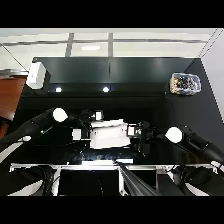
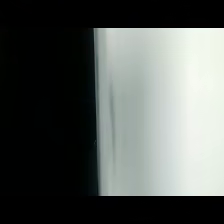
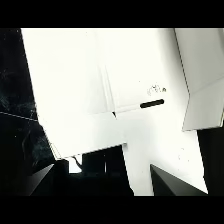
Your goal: Fold the box and place the chain.
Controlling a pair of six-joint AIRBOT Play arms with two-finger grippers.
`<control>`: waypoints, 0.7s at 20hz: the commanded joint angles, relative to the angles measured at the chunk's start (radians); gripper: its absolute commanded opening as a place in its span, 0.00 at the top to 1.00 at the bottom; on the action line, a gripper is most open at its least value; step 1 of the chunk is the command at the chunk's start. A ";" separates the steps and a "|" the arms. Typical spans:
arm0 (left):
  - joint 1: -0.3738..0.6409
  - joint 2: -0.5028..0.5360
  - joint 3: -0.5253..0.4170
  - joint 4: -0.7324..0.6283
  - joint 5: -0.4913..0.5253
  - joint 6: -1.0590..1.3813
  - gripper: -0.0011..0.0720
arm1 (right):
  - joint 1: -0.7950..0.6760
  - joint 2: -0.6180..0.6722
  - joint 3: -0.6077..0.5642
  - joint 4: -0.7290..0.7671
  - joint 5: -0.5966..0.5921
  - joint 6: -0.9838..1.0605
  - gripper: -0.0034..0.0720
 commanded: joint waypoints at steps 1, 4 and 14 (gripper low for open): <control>-0.002 -0.002 -0.001 -0.003 -0.004 0.000 0.95 | 0.026 -0.008 0.000 0.017 -0.043 -0.017 0.03; -0.001 -0.002 -0.001 -0.002 0.000 0.000 0.95 | 0.056 -0.021 0.000 0.019 -0.069 -0.022 0.03; 0.000 -0.002 -0.001 -0.003 0.000 0.000 0.95 | 0.170 -0.027 0.000 0.098 -0.201 -0.023 0.03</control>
